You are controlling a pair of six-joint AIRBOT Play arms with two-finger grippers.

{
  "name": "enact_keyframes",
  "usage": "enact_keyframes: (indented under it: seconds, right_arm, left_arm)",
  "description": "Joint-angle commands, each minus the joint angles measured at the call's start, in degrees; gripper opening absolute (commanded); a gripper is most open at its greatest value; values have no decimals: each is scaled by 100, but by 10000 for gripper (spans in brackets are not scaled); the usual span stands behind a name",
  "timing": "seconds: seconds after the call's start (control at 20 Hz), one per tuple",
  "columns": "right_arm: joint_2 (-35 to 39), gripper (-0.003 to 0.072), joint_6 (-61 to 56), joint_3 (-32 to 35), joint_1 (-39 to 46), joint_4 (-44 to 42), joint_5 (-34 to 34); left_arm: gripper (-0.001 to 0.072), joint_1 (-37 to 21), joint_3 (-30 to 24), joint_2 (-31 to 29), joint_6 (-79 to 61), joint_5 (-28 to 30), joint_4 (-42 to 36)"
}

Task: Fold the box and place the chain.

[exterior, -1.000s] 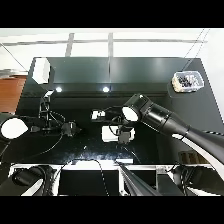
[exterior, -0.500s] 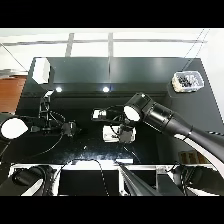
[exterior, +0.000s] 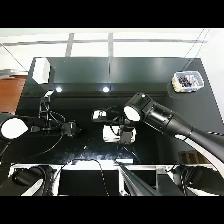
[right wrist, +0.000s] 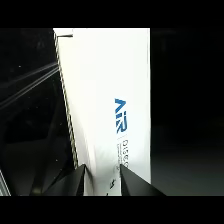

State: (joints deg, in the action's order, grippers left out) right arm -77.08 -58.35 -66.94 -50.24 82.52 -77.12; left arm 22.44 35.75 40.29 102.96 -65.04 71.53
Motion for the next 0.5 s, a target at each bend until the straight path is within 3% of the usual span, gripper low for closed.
enact_keyframes:
  seconds: [0.0,0.45]
  right_arm:
    - [4,275,-24,-7,0,4,46]
    - [2,273,-81,0,-2,4,153]
  left_arm:
    - [645,-7,0,2,0,2,0]
    - [646,-7,0,2,-20,2,0]
